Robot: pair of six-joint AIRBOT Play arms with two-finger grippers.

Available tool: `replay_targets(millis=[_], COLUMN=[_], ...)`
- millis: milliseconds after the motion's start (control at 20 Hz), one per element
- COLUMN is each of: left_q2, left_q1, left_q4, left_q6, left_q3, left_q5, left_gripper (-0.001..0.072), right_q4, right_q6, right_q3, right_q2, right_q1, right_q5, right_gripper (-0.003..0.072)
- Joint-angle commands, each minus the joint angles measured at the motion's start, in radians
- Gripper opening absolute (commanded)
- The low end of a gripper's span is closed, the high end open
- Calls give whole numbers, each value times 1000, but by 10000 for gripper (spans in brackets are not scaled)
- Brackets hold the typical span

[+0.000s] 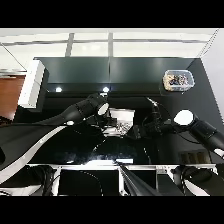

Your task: Fold the box and place the chain.

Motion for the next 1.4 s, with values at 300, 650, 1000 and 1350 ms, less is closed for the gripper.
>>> replay_targets(millis=[300,650,1000,1350], left_q2=[0,0,0,0], left_q1=[0,0,0,0], left_q4=[1,1,-26,-22], left_q6=[0,0,0,0], left_q3=[0,0,0,0], left_q5=[0,0,-10,-9], left_gripper=[33,33,33,34], right_q4=[53,-71,-68,-52], right_q6=[404,392,385,501], right_q3=[-28,-32,-32,-32], right_q2=[-1,0,-1,-4], right_q1=[116,62,94,179], right_q5=[-221,-97,-77,-295], right_gripper=[612,613,612,610])
